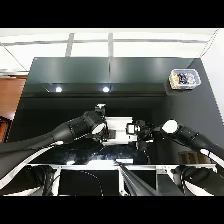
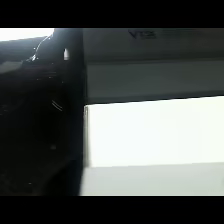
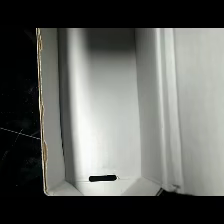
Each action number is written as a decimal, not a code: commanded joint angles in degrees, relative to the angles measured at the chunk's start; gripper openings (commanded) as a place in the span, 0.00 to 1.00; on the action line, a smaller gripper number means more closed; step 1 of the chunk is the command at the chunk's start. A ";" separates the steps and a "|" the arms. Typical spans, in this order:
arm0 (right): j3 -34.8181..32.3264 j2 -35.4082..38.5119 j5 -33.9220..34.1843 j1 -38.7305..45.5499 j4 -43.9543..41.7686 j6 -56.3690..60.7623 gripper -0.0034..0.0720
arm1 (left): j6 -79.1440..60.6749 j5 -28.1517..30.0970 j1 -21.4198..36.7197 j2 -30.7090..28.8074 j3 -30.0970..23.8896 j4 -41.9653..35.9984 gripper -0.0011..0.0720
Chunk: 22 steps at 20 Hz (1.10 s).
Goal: Fold the box and place the chain.
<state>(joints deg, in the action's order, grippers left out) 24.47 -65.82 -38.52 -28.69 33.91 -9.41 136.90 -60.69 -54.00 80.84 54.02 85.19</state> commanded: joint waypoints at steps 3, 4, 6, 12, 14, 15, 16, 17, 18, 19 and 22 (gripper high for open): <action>-0.02 -0.04 -0.02 -0.04 0.00 -0.02 0.68 | -0.13 0.61 -0.07 0.04 0.07 -0.17 0.05; -0.02 -0.04 -0.02 -0.04 0.00 0.00 0.68 | -0.13 0.61 -0.07 0.04 0.09 -0.17 0.05; -0.02 -0.04 -0.02 -0.04 0.00 0.00 0.68 | -0.13 0.22 -0.04 0.04 0.55 -0.13 0.05; -0.02 -0.04 -0.04 -0.04 0.00 0.00 0.68 | -0.15 -1.31 0.28 0.09 2.97 1.29 0.45; -0.02 -0.04 -0.04 -0.04 0.00 0.00 0.68 | -0.15 -1.99 0.31 0.31 2.97 1.42 0.45; -0.02 -0.04 -0.04 -0.04 0.00 0.00 0.68 | -0.15 -1.99 0.31 0.52 2.97 1.38 0.45; -0.02 -0.04 -0.04 -0.04 0.00 0.00 0.68 | -0.15 -2.01 0.31 0.81 2.97 1.33 0.44; -0.02 -0.04 -0.04 -0.04 0.00 0.00 0.68 | -0.15 -2.10 0.31 1.05 2.97 1.22 0.44; -0.02 -0.04 -0.04 -0.04 0.00 0.00 0.68 | -0.15 -2.14 0.31 1.27 2.97 1.11 0.44; -0.02 -0.04 -0.04 -0.04 0.00 0.00 0.68 | -0.17 -2.14 0.26 1.31 2.97 1.14 0.39; -0.02 -0.04 -0.04 -0.04 0.00 0.00 0.68 | -1.68 -1.86 0.07 1.36 2.97 1.09 0.08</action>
